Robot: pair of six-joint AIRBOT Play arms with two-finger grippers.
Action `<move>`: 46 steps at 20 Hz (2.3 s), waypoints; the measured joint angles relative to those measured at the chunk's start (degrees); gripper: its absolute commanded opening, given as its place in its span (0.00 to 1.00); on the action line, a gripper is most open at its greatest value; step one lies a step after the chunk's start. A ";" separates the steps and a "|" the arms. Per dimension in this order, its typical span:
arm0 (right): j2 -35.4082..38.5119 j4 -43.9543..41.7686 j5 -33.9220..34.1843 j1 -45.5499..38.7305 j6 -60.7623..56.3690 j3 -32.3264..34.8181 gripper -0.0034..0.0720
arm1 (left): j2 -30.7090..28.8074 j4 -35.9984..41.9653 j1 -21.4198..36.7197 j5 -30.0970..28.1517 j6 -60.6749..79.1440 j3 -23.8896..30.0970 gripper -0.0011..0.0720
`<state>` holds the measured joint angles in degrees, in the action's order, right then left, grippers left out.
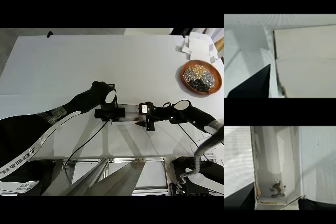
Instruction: Fold the box and place the chain.
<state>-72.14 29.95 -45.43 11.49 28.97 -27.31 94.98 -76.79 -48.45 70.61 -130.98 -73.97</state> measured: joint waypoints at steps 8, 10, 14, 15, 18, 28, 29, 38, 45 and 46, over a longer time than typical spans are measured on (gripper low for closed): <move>0.00 0.00 -0.04 0.00 0.00 0.00 0.58 | -4.22 -0.04 0.26 2.80 4.90 0.00 0.42; 0.00 0.00 -0.07 0.00 0.00 0.00 0.58 | -5.66 -0.13 0.28 3.08 7.17 0.00 0.42; 0.00 0.00 -0.07 0.00 0.02 0.00 0.58 | -9.77 -0.59 0.28 4.59 16.17 0.02 0.42; 0.00 0.00 -0.07 0.00 0.02 0.00 0.58 | -11.02 -1.22 0.28 5.33 18.40 0.00 0.53; 0.00 0.00 -0.07 0.00 0.02 0.00 0.58 | -15.67 -4.17 0.28 7.08 24.57 0.02 0.82; 0.00 0.02 -0.09 0.00 0.02 0.00 0.58 | -30.27 -8.85 0.44 4.50 53.20 7.69 0.88; 0.00 0.00 -0.09 0.00 0.04 0.00 0.58 | -31.01 -6.93 0.81 3.48 57.53 9.99 0.88; 0.00 0.02 -0.07 0.00 0.02 0.00 0.58 | -33.79 10.21 12.57 -6.80 96.72 27.32 0.97; 0.00 0.00 -0.07 0.00 0.02 0.00 0.58 | -28.57 29.11 21.35 -9.40 129.00 30.10 0.97; 0.00 0.00 -0.07 0.00 0.02 0.00 0.58 | -27.26 30.12 21.75 -9.60 131.08 30.18 0.97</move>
<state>-72.14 29.95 -45.50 11.49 28.99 -27.31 67.72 -46.68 -26.70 61.01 0.10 -43.79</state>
